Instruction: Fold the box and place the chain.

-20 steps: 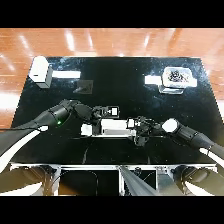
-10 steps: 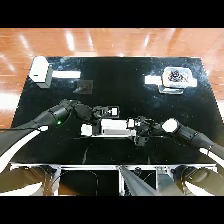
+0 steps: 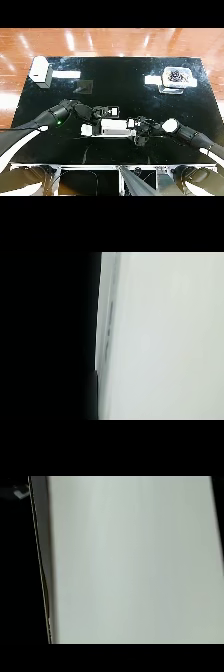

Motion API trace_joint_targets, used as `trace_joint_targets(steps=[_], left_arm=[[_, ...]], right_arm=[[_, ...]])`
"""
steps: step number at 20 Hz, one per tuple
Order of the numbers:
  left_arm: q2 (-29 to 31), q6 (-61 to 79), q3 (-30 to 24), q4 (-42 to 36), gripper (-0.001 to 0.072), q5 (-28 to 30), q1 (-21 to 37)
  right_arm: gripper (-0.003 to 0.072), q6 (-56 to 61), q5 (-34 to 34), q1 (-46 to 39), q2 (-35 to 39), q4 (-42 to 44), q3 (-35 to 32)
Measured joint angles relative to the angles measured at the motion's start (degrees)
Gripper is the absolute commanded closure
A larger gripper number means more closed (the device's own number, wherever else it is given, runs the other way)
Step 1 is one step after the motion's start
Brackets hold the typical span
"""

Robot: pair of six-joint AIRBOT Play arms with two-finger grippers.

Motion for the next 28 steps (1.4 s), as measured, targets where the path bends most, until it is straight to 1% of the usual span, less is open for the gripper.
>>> trace_joint_targets(steps=[1, 2, 12, 28], left_arm=[[0.0, 0.02, 0.02, 0.0, 0.0687, 0.02, 0.0], [0.0, 0.0, 0.02, 0.0, 0.0686, 0.0, 0.0], [0.0, 0.0, 0.0, 0.02, 0.0686, 0.11, 0.0], [0.0, -0.02, -0.02, 0.13, 0.0687, 0.2, 0.04]], right_arm=[[0.011, -0.02, 0.0, 0.0, 0.0, 0.0, 0.0], [0.0066, 0.0, -0.02, 0.0, 0.0, 0.11, 0.0], [0.0065, 0.02, 1.46, -0.07, 0.46, 0.66, 0.07], [0.0063, 0.46, 2.86, -0.17, 0.63, 6.93, 0.39]])
